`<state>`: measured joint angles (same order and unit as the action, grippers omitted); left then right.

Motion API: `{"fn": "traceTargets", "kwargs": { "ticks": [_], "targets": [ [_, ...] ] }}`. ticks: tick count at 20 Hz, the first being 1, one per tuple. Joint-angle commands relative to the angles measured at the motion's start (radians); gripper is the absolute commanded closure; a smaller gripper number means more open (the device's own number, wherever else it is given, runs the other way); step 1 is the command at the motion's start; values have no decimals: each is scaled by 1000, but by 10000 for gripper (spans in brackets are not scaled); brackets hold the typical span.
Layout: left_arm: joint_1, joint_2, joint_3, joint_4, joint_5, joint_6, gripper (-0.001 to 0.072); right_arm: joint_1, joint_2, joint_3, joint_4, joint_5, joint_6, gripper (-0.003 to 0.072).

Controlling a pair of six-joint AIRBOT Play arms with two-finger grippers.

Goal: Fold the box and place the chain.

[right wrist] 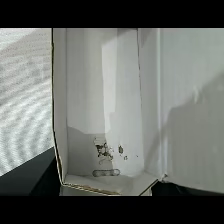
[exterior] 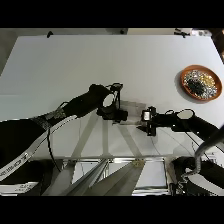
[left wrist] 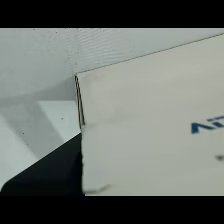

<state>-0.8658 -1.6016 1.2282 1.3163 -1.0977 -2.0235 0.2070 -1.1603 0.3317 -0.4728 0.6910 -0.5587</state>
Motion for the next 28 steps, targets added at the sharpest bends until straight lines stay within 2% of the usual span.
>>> {"fn": "traceTargets", "kwargs": {
  "ticks": [1, 3, 5, 7, 13, 15, 18, 21, 23, 25, 26, 28],
  "targets": [
    [1, 30, 0, 1, -12, 4, 352, 1, 1, -1, 0, 1, 0, 346],
    [1, 42, 0, 2, -53, 23, 338, 1, 1, 0, 0, 1, 0, 346],
    [3, 50, -3, 1, -106, 49, 163, 1, 1, -1, 0, 0, 0, 346],
    [6, 62, -3, 1, -135, 58, 55, 1, 1, 0, 0, 0, 0, 346],
    [19, 172, -8, 1, -117, 167, 56, 1, 1, 0, 0, 1, 0, 346],
    [27, 232, -34, 3, -75, 236, 69, 1, 1, 0, 0, 1, 0, 346],
    [47, 332, -138, -3, 31, 278, 69, 1, 1, 0, 0, 1, 0, 346],
    [81, 407, -293, -37, 119, 360, 70, 1, 1, -1, 0, 0, 0, 346],
    [103, 422, -360, -62, 173, 359, 74, 1, 1, 0, 0, 0, 0, 346],
    [121, 407, -365, -106, 208, 359, 98, 1, 1, 0, 0, 1, 0, 346],
    [126, 399, -364, -127, 235, 359, 152, 1, 1, 0, 0, 0, 0, 346],
    [137, 377, -349, -137, 234, 354, 151, 1, 1, 0, 0, 1, 0, 346]
  ]
}}
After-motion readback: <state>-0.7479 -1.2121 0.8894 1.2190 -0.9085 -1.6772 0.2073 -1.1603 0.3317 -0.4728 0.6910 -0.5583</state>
